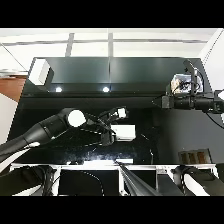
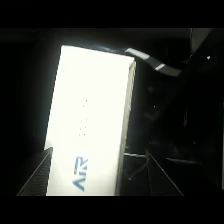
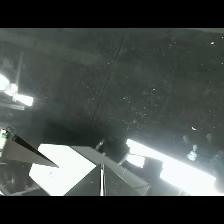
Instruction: Fold the box and place the chain.
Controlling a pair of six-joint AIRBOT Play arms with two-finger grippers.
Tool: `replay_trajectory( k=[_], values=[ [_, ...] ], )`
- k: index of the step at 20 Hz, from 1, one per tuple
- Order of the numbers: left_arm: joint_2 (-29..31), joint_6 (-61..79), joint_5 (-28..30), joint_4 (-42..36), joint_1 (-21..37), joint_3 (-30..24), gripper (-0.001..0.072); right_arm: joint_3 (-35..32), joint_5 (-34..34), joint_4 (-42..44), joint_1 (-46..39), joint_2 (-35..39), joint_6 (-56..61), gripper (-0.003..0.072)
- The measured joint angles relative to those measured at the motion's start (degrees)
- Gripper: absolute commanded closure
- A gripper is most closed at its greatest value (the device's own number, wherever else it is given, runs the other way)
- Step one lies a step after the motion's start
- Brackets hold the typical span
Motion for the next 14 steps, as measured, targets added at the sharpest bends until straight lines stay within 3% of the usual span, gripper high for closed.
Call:
replay_trajectory(
  k=[7, 14],
  values=[
    [-4.92, 1.84, 0.52, -0.09, -1.38, 3.89, 0.0005, -0.02, -0.39, -0.33, 0.0, 0.0, -0.04, 0.066],
    [-6.12, 2.93, -0.9, 1.64, -1.53, 4.81, 0.0003, -0.09, -0.46, -0.37, 0.0, 0.02, -0.7, 0.066]
  ],
)
